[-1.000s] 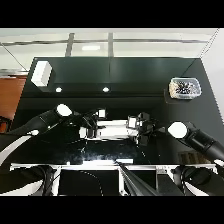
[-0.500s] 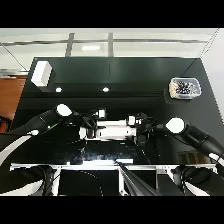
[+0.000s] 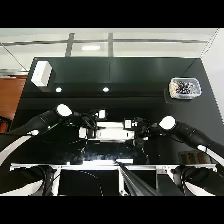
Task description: Fold the box and place the chain.
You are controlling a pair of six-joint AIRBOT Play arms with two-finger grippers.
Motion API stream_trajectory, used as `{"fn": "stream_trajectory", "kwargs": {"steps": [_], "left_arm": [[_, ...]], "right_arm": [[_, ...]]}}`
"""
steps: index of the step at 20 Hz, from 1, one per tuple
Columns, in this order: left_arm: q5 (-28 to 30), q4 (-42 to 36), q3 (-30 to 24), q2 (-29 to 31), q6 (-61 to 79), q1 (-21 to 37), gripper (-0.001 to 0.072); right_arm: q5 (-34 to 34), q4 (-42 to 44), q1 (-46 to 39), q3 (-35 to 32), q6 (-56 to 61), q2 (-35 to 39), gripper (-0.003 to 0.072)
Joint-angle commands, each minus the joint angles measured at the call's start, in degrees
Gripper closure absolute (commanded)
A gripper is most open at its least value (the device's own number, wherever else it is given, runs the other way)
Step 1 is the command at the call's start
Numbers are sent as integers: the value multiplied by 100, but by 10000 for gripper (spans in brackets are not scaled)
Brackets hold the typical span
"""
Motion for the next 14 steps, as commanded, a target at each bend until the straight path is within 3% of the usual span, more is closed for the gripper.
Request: {"fn": "stream_trajectory", "kwargs": {"steps": [1, 11, 12, 14], "left_arm": [[22, -2, -4, 0, -9, -2, 681], [20, -2, -4, 0, -9, -2, 681], [22, -2, -4, 0, -9, -2, 681], [26, 2, 0, 7, -7, 0, 635]], "right_arm": [[-24, -129, -2, 0, -155, -177, 32], [-127, -105, 2, 0, -85, -179, 71], [-125, -105, 2, 0, -85, -179, 185], [-125, -105, 2, 0, -85, -177, 222]]}}
